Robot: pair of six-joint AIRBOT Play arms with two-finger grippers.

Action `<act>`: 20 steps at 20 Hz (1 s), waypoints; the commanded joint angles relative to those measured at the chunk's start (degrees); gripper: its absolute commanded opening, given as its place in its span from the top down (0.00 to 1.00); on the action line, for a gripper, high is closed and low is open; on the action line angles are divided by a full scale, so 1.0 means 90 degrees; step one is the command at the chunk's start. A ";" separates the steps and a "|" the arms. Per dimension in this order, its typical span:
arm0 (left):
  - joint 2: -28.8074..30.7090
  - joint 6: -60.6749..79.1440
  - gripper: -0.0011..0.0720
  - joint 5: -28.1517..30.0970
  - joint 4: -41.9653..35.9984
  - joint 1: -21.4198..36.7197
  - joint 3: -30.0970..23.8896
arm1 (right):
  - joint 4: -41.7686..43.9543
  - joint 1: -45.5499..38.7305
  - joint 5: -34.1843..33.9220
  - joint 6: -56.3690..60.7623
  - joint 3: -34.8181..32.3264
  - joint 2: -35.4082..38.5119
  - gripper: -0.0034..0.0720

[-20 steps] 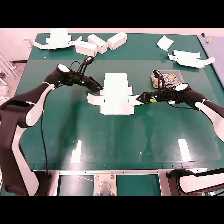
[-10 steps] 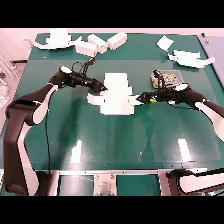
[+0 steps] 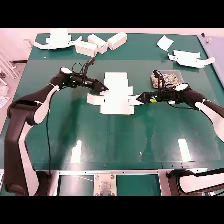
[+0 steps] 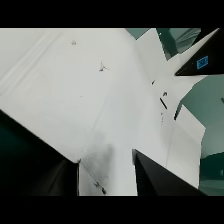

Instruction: Fold the box and place the chain.

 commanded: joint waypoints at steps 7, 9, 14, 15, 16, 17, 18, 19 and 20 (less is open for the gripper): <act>-0.0124 0.0318 0.67 -0.0041 -0.0158 -0.0012 0.0007 | 0.0000 0.0000 0.0002 0.0002 0.0005 -0.0002 0.94; -0.0124 0.0408 0.67 -0.0051 -0.0172 -0.0012 0.0007 | 0.0000 0.0000 0.0000 0.0002 0.0005 -0.0002 0.94; -0.0143 0.0459 0.67 -0.0138 -0.0199 -0.0012 0.0007 | -0.0002 0.0000 0.0000 0.0002 0.0005 -0.0002 0.94; -0.0148 0.0461 0.67 -0.0177 -0.0209 -0.0015 0.0007 | -0.0002 0.0000 0.0000 0.0002 0.0005 -0.0002 0.94; -0.0151 0.0461 0.68 -0.0185 -0.0204 -0.0019 0.0007 | -0.0002 0.0000 0.0000 0.0002 0.0005 -0.0002 0.94; -0.0151 0.0512 0.82 -0.0214 -0.0204 -0.0036 0.0007 | 0.0000 0.0000 0.0000 0.0002 0.0005 -0.0002 0.94; -0.0151 0.0627 0.83 -0.0216 -0.0199 -0.0066 0.0007 | -0.0002 0.0000 0.0000 0.0002 0.0005 -0.0002 0.94; -0.0151 0.0763 0.92 -0.0226 -0.0185 -0.0092 0.0007 | 0.0000 0.0000 0.0000 0.0002 0.0005 -0.0002 0.94; -0.0151 0.1037 0.96 -0.0223 -0.0182 -0.0112 0.0007 | -0.0002 -0.0002 0.0000 0.0002 0.0005 -0.0002 0.94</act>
